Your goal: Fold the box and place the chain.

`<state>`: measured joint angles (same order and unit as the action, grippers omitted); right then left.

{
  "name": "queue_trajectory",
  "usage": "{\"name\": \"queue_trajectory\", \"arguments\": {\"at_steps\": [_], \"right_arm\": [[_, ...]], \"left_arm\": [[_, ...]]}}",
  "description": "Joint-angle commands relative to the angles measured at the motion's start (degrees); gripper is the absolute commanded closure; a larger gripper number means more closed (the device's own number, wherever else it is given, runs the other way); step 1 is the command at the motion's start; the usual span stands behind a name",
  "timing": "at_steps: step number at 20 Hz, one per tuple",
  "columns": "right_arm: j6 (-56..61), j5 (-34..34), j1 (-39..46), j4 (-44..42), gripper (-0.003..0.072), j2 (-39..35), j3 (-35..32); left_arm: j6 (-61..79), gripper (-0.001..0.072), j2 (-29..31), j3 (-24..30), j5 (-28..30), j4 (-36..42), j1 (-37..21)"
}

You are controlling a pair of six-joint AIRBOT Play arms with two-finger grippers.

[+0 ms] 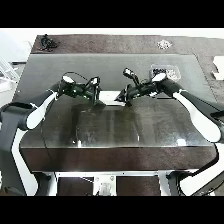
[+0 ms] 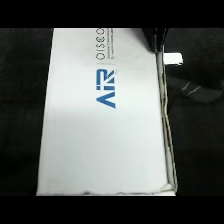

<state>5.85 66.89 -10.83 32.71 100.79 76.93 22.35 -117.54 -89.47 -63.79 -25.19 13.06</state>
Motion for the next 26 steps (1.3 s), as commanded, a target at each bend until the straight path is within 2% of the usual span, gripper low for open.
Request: {"name": "queue_trajectory", "arguments": {"at_steps": [1,6,9,12,17,21,22,23,24,26], "right_arm": [[-1.7,-0.4,0.8,-9.0,0.0676,-9.4,0.6],[7.5,-3.8,2.6,-6.4,0.0676,-26.1,-2.1],[17.4,-11.5,4.4,2.8,0.0676,-36.6,-10.6],[19.5,-14.3,8.0,4.4,0.0675,-44.6,-20.4],[20.2,-15.1,14.8,4.4,0.0674,-49.0,-31.6],[20.1,-15.1,17.0,4.2,0.0674,-49.0,-34.1],[20.1,-15.1,17.0,4.3,0.0674,-49.0,-34.1],[20.1,-15.1,17.0,4.2,0.0674,-49.0,-34.1],[20.1,-15.1,17.0,4.2,0.0673,-49.0,-34.1],[20.1,-15.1,17.0,4.2,0.0674,-49.0,-34.1]], "left_arm": [[0.1,0.0251,0.0,0.0,0.1,0.0,0.0],[0.2,0.0250,0.0,0.0,0.1,0.0,0.0],[0.2,0.0250,0.0,0.0,0.1,0.1,0.0],[0.2,0.0250,0.0,0.0,0.3,0.3,0.0],[0.2,0.0250,0.0,0.0,0.5,1.3,0.0],[0.1,0.0251,0.0,0.0,-0.8,1.7,0.0],[0.2,0.0271,0.0,0.0,-1.0,1.9,0.0],[-0.4,0.0561,0.1,-0.1,-0.8,3.1,0.0],[-2.0,0.0692,0.5,-0.4,-1.3,3.1,-0.4],[-11.3,0.0696,2.8,-0.4,0.9,2.6,-1.6]]}}
